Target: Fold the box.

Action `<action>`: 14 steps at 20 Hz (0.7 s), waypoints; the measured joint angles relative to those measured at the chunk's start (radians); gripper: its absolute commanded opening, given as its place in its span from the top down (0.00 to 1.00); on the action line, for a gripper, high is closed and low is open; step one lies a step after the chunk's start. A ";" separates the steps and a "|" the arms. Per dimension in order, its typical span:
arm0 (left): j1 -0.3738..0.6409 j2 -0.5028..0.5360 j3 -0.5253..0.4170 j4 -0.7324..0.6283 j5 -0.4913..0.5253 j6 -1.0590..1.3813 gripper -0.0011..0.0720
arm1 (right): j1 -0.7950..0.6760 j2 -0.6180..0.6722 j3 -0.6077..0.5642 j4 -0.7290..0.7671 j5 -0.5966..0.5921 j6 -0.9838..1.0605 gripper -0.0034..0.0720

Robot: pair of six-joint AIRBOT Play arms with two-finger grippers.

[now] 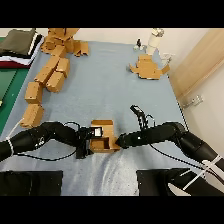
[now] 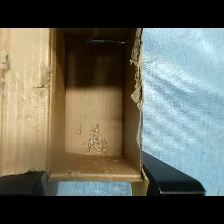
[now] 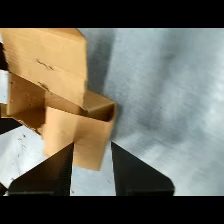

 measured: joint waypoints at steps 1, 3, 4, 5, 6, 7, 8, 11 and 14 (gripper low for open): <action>0.000 0.000 0.000 0.000 0.000 0.000 0.35 | 0.014 -0.007 0.002 0.000 0.010 0.000 0.45; 0.000 0.000 0.000 0.000 0.000 0.000 0.35 | 0.049 -0.038 0.014 -0.016 0.039 0.007 0.45; 0.000 0.000 0.000 0.000 0.000 0.000 0.35 | 0.069 -0.060 0.027 -0.043 0.049 0.031 0.46; 0.000 0.000 0.000 0.000 0.000 0.000 0.35 | 0.089 -0.081 0.044 -0.074 0.059 0.061 0.47; 0.000 0.000 0.000 0.000 0.000 0.000 0.35 | 0.109 -0.100 0.063 -0.117 0.059 0.103 0.48; 0.000 0.000 0.000 0.000 0.000 0.000 0.35 | 0.135 -0.119 0.088 -0.175 0.056 0.155 0.48; 0.000 0.000 0.000 0.000 0.000 0.000 0.35 | 0.158 -0.136 0.115 -0.242 0.042 0.216 0.48; 0.000 0.000 0.000 -0.001 0.000 0.000 0.35 | 0.231 -0.183 0.190 -0.424 -0.014 0.370 0.48; 0.000 0.000 0.000 -0.001 0.000 0.000 0.35 | 0.299 -0.237 0.247 -0.533 -0.063 0.491 0.50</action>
